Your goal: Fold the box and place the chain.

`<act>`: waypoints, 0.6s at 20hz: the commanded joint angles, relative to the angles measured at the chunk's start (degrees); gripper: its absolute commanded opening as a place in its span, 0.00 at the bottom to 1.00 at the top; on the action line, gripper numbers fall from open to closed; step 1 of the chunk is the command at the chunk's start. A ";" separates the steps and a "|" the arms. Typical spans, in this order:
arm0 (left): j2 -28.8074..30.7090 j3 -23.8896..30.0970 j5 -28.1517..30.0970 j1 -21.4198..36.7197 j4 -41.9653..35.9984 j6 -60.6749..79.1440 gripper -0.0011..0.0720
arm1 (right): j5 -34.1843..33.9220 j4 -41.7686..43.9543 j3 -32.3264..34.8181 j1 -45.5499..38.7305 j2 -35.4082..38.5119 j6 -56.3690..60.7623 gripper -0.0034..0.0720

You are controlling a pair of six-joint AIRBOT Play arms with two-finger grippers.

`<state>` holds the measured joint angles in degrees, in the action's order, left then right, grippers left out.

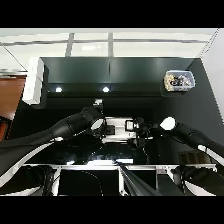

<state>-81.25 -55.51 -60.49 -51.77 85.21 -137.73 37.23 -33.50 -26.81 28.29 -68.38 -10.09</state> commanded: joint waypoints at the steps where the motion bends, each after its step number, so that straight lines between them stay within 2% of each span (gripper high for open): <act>1: -0.09 -0.37 0.57 -0.04 -0.20 -0.33 0.04 | 0.00 0.00 -0.02 0.02 -0.04 0.00 0.25; 3: -0.09 -0.44 0.24 -0.02 -0.17 -0.33 0.04 | 0.02 0.00 -0.02 0.02 -0.04 -0.02 0.25; 4: -0.09 -0.59 0.26 -0.02 -0.24 -0.33 0.10 | 0.00 0.00 -0.02 0.02 -0.04 0.00 0.25; 5: -0.09 -0.87 0.22 -0.02 -0.11 -0.35 0.37 | 0.00 0.00 -0.02 0.02 -0.04 0.00 0.25; 6: -0.09 -1.25 0.20 -0.02 0.15 -0.35 0.52 | 0.00 0.00 -0.02 0.02 -0.04 0.00 0.25; 12: -0.46 -1.79 0.09 -0.02 1.11 -1.01 0.52 | 0.00 0.00 -0.02 0.02 -0.04 0.00 0.25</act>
<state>-81.49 -57.10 -60.29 -51.77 85.82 -138.21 37.21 -33.52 -26.81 28.29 -68.38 -10.11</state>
